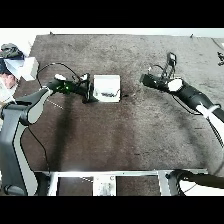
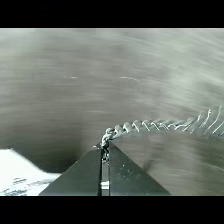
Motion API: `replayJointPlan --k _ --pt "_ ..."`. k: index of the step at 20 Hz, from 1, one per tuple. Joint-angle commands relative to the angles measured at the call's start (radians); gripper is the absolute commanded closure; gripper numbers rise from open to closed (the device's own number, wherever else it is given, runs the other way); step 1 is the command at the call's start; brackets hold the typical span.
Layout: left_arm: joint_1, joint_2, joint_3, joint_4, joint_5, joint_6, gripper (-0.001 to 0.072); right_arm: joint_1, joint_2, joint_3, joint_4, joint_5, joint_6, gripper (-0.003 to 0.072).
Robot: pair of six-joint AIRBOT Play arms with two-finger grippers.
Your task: Fold the box and place the chain.
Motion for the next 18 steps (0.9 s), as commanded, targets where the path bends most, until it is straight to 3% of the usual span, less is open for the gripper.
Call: replayJointPlan --k 1,8,15,18 --pt "0.001 0.0 0.0 0.0 0.0 0.0 0.0294 0.138 0.154 0.001 -0.009 0.001 -0.043 0.0696" --pt "0.001 0.0 0.0 0.0 0.0 0.0 0.0294 0.329 0.219 0.053 -0.007 -0.15 -0.043 0.0696" --pt "0.001 0.0 0.0 0.0 0.0 0.0 0.0294 0.383 0.084 0.152 -0.009 -0.167 -0.042 0.0696" --pt "0.001 0.0 0.0 0.0 0.0 0.0 0.0294 0.37 0.014 0.152 -0.048 -0.097 -0.042 0.0669"
